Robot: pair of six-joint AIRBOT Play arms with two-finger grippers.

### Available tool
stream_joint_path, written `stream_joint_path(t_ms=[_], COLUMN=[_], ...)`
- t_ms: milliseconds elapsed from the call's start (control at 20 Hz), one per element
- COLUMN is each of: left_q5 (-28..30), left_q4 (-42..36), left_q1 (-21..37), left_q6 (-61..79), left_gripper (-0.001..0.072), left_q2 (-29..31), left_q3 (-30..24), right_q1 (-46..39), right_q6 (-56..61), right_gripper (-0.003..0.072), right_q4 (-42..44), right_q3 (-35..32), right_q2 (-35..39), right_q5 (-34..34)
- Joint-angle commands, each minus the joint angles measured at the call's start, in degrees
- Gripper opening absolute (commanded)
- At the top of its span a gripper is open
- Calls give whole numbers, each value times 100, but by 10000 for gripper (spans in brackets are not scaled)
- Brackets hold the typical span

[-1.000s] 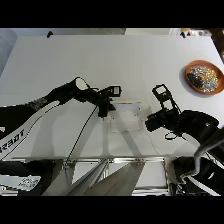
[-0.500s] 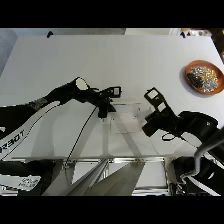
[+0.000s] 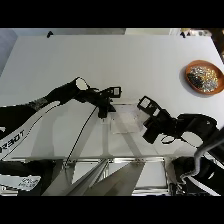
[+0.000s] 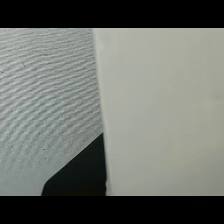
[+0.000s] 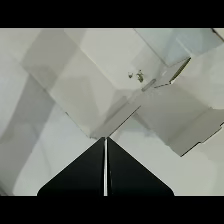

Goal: Fold the box and place the chain.

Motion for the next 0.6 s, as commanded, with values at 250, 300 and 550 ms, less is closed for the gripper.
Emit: stream_joint_path(t_ms=[250,300,550], left_q5=[2,4,4], left_q4=[2,2,2], left_q1=[0,0,0], left_q6=[0,0,0], left_gripper=[11,11,11], left_q2=[0,0,0], left_q3=[0,0,0], right_q1=[-7,-48,76], right_q6=[-2308,-2640,-3956], right_gripper=[41,91,705], right_q4=[83,101,2], right_q3=[-39,-103,-1165], right_q2=[-17,-17,-15], right_q5=[260,243,-1198])
